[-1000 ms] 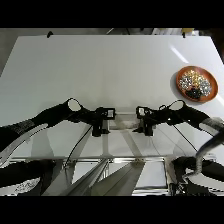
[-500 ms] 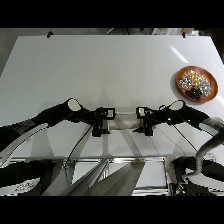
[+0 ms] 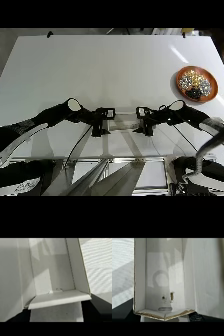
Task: Fold the box and place the chain.
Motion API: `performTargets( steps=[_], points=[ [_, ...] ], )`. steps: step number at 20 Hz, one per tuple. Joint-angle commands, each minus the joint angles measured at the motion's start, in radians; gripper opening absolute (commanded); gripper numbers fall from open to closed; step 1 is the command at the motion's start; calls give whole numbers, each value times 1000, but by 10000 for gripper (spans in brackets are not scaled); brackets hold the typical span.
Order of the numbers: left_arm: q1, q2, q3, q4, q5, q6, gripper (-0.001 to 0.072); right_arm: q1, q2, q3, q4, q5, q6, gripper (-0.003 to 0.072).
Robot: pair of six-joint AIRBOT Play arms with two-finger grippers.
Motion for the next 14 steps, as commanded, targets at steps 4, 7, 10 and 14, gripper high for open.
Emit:
performTargets(
  steps=[4,7,10,14],
  points=[
    [-1,0,-1,0,-1,1,315,0,5,0,-19,-6,20,570],
    [-1,0,-1,0,-1,1,315,0,31,0,-29,-33,85,691],
    [-1,0,-1,0,-1,1,315,-27,92,0,-64,-30,122,691],
    [-1,0,-1,0,0,1,315,-113,188,0,-142,14,214,690]
  ],
)
